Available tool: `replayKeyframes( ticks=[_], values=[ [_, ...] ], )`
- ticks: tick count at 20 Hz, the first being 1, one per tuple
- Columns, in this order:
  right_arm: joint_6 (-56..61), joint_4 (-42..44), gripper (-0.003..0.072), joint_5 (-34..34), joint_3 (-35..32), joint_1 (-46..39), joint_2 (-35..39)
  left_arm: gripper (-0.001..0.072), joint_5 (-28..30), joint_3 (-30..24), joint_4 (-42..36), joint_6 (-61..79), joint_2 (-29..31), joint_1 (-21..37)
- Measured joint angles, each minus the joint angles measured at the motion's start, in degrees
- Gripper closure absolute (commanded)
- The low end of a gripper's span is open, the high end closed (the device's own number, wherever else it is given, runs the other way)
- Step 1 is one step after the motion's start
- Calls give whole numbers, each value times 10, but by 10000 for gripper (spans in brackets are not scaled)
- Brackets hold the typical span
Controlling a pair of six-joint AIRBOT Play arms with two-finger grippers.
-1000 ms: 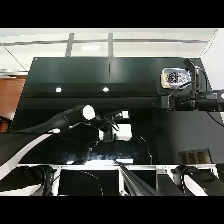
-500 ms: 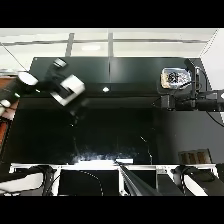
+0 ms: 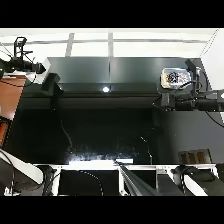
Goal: Fold the box and place the chain.
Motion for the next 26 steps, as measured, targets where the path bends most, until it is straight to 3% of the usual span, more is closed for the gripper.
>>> replayKeyframes(
  ticks=[1,6,10,11,12,13,15,17,19,24,26],
  values=[
    [1,0,672,0,0,0,0,-2,-11,23,6,-16,-19,2],
    [7,4,672,2,0,0,0,-2,-73,101,52,-93,-48,1],
    [5,4,672,-4,2,0,0,19,-144,144,81,-154,19,0],
    [3,-12,672,-6,9,-3,0,214,-167,144,87,-180,44,0],
    [4,-42,672,-7,20,-7,0,614,-195,137,88,-214,73,-1],
    [9,-70,673,-3,35,-13,0,681,-234,126,89,-243,98,-3],
    [25,-123,674,17,65,-24,7,681,-317,84,86,-273,149,-14],
    [35,-172,674,22,77,-28,35,681,-352,3,61,-276,222,-38],
    [46,-216,674,2,55,-27,79,680,-316,-126,36,-267,323,-79],
    [79,-287,672,-115,-125,-22,167,679,-91,-551,8,-217,634,-184],
    [83,-300,671,-136,-173,-21,179,678,-30,-670,1,-215,737,-189]
  ],
)
